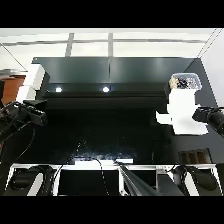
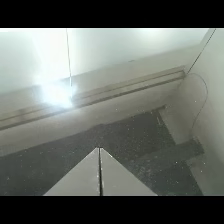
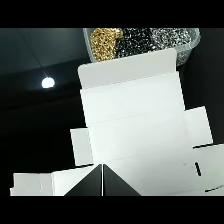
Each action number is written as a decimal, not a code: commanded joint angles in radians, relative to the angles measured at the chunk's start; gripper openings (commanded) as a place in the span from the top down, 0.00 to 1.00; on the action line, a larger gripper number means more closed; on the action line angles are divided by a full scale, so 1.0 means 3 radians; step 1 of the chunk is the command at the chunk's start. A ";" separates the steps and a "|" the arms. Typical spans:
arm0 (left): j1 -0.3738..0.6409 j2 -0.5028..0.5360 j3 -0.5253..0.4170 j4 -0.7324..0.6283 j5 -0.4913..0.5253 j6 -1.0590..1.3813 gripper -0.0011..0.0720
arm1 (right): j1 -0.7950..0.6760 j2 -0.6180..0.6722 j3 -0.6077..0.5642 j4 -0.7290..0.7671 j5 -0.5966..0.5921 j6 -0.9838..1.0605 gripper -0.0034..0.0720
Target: Fold the box and place the chain.
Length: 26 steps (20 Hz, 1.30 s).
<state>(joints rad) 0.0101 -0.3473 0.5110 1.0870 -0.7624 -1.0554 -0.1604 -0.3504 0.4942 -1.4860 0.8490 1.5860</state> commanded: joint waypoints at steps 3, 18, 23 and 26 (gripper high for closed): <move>0.0001 0.0003 -0.0001 0.0001 0.0000 0.0000 0.94 | 0.0000 0.0004 0.0000 0.0001 0.0000 0.0000 0.92; 0.0000 -0.0132 -0.0027 -0.0125 0.0220 -0.0009 0.85 | 0.0000 0.0004 0.0000 0.0000 -0.0251 0.0001 0.92; -0.0085 -0.0439 -0.0089 -0.0273 0.0043 -0.0088 0.01 | 0.0000 -0.0011 0.0000 0.0431 -0.0724 0.0051 0.43; -0.0187 -0.0537 -0.0088 -0.0298 0.0151 -0.0088 0.01 | -0.0003 -0.0097 0.0000 0.0196 -0.0546 0.0056 0.00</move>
